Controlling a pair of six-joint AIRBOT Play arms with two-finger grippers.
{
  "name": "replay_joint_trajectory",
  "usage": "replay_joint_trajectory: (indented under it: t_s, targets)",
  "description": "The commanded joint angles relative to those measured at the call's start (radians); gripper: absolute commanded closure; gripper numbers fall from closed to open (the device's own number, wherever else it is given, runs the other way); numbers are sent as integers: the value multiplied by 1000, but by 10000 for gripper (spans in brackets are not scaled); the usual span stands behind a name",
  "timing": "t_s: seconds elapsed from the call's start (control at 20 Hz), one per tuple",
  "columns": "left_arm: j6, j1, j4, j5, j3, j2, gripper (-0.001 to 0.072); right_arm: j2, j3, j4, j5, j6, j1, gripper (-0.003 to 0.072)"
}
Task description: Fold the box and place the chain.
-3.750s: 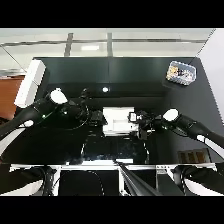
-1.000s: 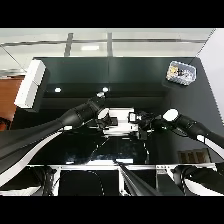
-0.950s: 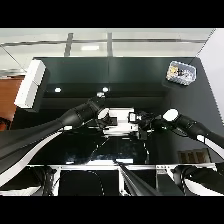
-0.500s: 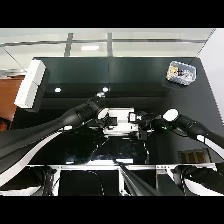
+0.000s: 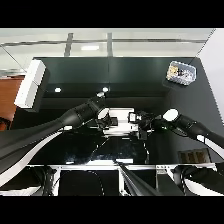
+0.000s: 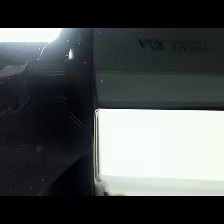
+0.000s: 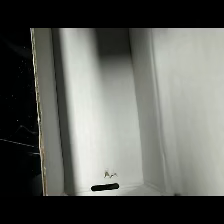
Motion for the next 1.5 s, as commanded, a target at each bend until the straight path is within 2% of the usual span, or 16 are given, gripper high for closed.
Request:
replay_joint_trajectory:
  t_s: [0.0,0.05,0.1,0.45,0.6,0.7,0.75,0.8,1.0,1.3,1.45]
  targets:
    - [6,0,4,3,1,0,687,0,0,4,-1,14,0,403]
    - [24,0,4,3,1,0,687,2,0,3,-5,21,0,93]
    - [26,0,5,2,1,0,687,9,0,0,-3,23,0,-17]
    - [73,3,15,4,1,0,686,129,0,-110,106,71,-58,-15]
    - [74,2,14,7,1,0,684,129,0,-108,119,50,-51,19]
    - [74,3,11,7,1,0,683,129,0,-107,132,43,-50,242]
    - [74,3,11,7,1,0,683,129,0,-108,132,43,-50,293]
    - [74,3,11,8,1,0,683,129,0,-105,132,44,-50,405]
    - [74,3,11,9,1,0,683,127,0,-67,132,45,-50,423]
    - [73,3,12,11,1,0,683,35,-7,189,130,44,-50,421]
    - [73,3,11,10,1,0,683,21,-7,191,131,44,-50,421]
